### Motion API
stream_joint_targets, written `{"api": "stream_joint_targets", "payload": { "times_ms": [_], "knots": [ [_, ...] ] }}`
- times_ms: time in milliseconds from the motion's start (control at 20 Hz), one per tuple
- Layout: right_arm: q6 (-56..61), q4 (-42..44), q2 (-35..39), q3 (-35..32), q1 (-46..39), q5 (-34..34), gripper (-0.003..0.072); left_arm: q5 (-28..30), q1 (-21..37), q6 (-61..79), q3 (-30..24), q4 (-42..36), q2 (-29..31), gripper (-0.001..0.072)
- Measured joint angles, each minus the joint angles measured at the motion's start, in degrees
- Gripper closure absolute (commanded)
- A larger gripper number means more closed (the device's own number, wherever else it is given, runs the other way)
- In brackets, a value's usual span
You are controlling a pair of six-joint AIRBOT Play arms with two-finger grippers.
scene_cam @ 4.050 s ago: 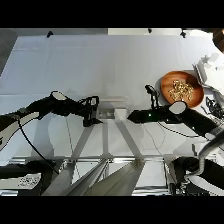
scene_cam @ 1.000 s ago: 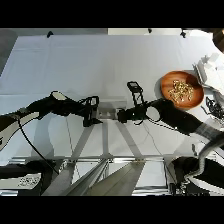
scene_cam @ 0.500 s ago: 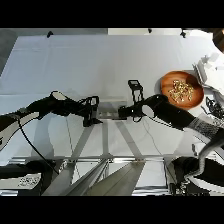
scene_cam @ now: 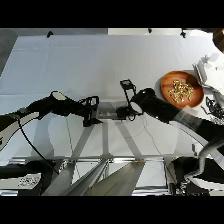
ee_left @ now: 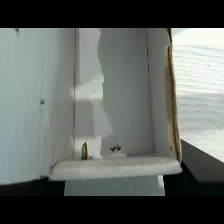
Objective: Fold the box and place the chain.
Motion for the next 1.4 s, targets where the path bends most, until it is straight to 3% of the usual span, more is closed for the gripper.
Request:
{"api": "stream_joint_targets", "payload": {
  "times_ms": [150, 450, 600, 700, 750, 900, 950, 1000, 1050, 1400],
  "knots": [
    [6.67, -3.34, -1.84, 1.62, 0.74, 0.90, 0.0248, 0.00, 0.00, 0.00, 0.00, -0.02, 0.00, 0.0496],
    [12.50, -4.61, -4.07, 4.09, 1.14, 0.79, 0.0273, -0.02, 0.00, -0.17, 0.00, -0.04, 0.00, 0.0496],
    [15.32, -4.26, -5.18, 4.44, 1.16, 0.70, 0.0471, -0.02, 0.00, -0.15, 0.00, -0.07, 0.00, 0.0496],
    [16.55, -3.96, -5.62, 4.55, 1.18, 0.37, 0.0669, 0.04, -0.02, -0.11, 0.00, -0.15, 0.00, 0.0496],
    [17.00, -3.91, -5.73, 4.61, 1.20, 0.09, 0.0672, 0.11, -0.02, -0.09, 0.00, -0.22, -0.02, 0.0496],
    [17.51, -3.50, -5.92, 4.63, 1.18, 0.33, 0.0658, 0.09, -0.02, 0.00, 0.00, -0.17, -0.02, 0.0496],
    [17.66, -3.26, -5.95, 4.63, 1.18, 0.39, 0.0496, 0.09, -0.02, 0.00, 0.00, -0.13, -0.02, 0.0496],
    [17.84, -2.93, -5.95, 4.59, 1.16, 0.90, 0.0275, 0.07, -0.02, 0.07, 0.00, -0.04, -0.02, 0.0496],
    [17.84, -2.86, -5.77, 4.57, 1.14, 1.68, 0.0179, -0.02, 0.00, 0.07, 0.00, 0.04, -0.02, 0.0496],
    [17.49, -1.51, -0.50, 4.61, 2.62, 1.11, 0.0177, -0.02, 0.00, 0.22, 0.02, 0.13, -0.02, 0.0496]
  ]
}}
